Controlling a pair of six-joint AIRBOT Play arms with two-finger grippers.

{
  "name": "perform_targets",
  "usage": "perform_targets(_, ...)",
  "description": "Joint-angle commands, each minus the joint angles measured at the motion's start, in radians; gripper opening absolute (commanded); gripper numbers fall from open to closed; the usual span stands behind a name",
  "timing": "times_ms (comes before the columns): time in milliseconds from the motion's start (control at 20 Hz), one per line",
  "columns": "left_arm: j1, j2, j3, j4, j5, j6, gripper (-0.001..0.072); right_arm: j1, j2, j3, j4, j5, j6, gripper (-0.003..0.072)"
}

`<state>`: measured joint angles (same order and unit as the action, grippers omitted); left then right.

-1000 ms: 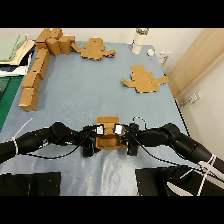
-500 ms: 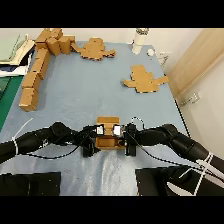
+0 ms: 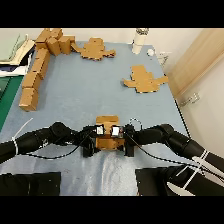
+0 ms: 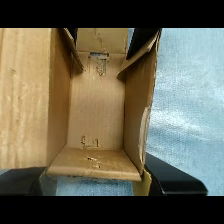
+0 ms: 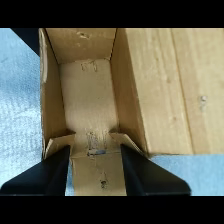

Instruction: Fold the box.

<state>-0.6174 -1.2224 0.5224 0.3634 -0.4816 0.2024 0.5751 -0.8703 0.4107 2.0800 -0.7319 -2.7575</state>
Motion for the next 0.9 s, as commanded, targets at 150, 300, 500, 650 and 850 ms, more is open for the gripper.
perform_targets(150,0.0,0.0,0.0,0.0,0.001,-0.001,0.0608,0.0,-0.003,-0.001,-0.004,-0.002,-0.01,0.0541)
perform_targets(300,0.0,0.0,0.0,0.0,0.0,-0.001,0.0608,0.0,0.014,0.001,-0.065,-0.018,0.029,0.0517)
perform_targets(500,0.0,0.0,0.0,0.0,0.001,-0.001,0.0608,0.0,0.071,0.017,-0.27,-0.068,0.273,0.0249)
perform_targets(650,0.0,0.0,0.0,0.0,0.001,-0.001,0.0608,-0.001,0.115,0.032,-0.455,-0.1,0.523,0.0035)
perform_targets(850,0.0,0.0,0.0,0.0,0.0,-0.001,0.0607,-0.037,0.145,0.094,-0.801,-0.213,1.121,0.0003)
